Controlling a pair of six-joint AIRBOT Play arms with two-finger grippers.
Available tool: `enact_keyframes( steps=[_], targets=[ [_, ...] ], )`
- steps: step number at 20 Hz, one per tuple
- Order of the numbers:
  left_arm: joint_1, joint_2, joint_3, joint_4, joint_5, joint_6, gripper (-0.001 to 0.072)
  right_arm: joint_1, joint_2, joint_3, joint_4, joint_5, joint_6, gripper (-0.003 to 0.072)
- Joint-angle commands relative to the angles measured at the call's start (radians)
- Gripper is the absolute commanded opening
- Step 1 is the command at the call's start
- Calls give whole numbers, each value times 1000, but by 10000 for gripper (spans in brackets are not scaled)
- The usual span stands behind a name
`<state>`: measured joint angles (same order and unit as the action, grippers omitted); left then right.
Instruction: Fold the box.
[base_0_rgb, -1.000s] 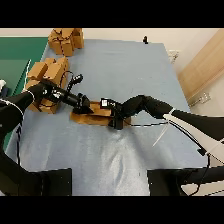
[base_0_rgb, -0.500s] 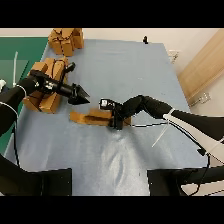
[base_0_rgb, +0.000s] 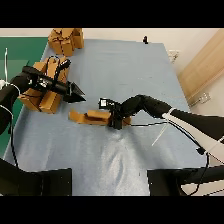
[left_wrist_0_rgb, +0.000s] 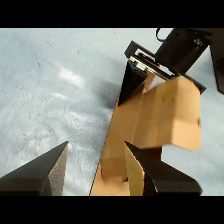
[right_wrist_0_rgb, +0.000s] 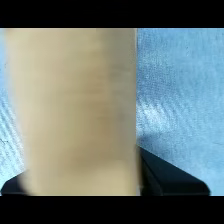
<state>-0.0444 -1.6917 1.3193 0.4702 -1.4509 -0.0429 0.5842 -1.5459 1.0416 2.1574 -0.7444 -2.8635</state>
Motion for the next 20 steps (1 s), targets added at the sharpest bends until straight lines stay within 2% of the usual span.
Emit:
enact_keyframes(
  steps=[1, 16, 17, 19, 20],
  targets=[
    [2, 1, 0, 35, 2, -7, 535, -1, 9, 2, 1, 5, 1, 602],
    [0, 1, 0, 35, 2, -7, 532, -1, -5, 2, 14, 0, 18, 597],
    [1, 1, 0, 35, 2, -7, 486, -1, -9, 2, 16, -2, 18, 597],
    [5, 5, 0, 88, -10, 6, 7, -1, -13, 2, 25, -10, 18, 597],
    [6, 10, 0, 138, -19, -2, 6, -1, -13, 2, 25, -14, 18, 597]
  ],
)
